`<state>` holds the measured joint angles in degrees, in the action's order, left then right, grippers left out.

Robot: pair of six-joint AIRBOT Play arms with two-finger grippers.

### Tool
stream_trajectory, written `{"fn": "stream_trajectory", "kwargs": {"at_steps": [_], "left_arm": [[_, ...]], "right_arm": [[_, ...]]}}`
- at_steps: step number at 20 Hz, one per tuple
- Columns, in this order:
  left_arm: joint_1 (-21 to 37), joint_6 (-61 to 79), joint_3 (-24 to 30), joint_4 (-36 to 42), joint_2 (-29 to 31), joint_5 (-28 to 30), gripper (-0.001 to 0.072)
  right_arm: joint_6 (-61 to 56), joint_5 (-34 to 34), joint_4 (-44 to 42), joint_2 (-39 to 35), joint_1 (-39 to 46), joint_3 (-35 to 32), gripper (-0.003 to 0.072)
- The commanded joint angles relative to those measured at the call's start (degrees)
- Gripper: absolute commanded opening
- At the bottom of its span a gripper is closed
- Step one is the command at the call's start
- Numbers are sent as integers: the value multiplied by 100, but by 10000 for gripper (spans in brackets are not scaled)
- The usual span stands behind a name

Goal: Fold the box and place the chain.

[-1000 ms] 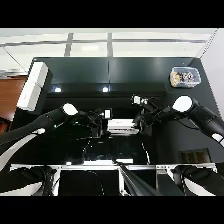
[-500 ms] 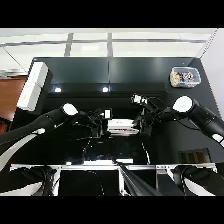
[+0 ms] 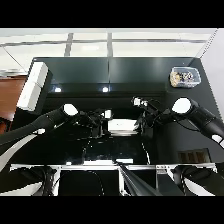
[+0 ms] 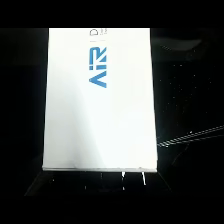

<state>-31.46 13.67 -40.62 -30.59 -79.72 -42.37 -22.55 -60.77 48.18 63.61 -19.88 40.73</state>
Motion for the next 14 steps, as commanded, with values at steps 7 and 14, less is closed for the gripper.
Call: {"fn": "stream_trajectory", "kwargs": {"at_steps": [7,14], "left_arm": [[-2,2,-2,-2,-2,0,377],[-2,2,-2,-2,-2,0,377]], "right_arm": [[-3405,299,-1694,-138,-170,-68,9],[-3407,1093,-2002,796,-494,-179,10]]}}
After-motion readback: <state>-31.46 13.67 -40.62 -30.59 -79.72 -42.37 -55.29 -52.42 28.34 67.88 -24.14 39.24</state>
